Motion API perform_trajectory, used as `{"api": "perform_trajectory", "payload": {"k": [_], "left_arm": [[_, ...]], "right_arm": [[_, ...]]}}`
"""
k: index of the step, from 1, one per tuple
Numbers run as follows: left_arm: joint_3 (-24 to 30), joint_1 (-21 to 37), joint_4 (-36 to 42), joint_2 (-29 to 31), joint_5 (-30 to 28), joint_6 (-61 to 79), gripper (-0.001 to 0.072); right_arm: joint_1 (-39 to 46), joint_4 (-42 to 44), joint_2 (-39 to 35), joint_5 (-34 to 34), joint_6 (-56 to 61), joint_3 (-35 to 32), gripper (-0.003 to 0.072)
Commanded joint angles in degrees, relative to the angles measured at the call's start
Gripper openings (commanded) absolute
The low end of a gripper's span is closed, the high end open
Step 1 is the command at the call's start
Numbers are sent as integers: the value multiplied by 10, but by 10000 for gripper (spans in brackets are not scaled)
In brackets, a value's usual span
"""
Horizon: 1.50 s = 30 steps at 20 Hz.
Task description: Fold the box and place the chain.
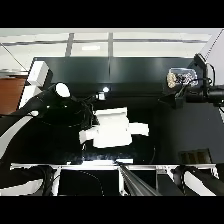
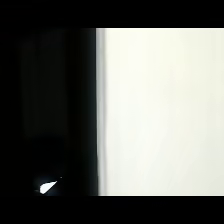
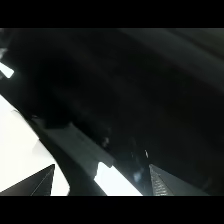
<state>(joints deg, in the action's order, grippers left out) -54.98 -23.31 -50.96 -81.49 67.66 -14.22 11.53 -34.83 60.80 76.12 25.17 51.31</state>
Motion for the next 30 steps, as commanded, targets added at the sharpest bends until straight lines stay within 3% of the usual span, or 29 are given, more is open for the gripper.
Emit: {"api": "perform_trajectory", "payload": {"k": [1,4,8,15,23,30], "left_arm": [[-10,-19,-43,3,-72,27,23],[-4,-35,-43,-2,-100,62,25],[-4,-35,-41,-27,-99,63,27],[-4,-35,-41,-43,-90,63,27],[-4,-35,-41,-50,-92,63,27],[-4,-35,-41,-50,-96,63,26]], "right_arm": [[-44,-35,1,-49,-61,19,714],[-126,-149,12,-118,-59,10,720],[-215,-203,44,-152,-62,-14,720],[-227,-205,52,-138,-90,-46,720],[-232,-112,53,-125,-143,-88,720],[-297,-113,55,-138,-165,-118,720]]}}
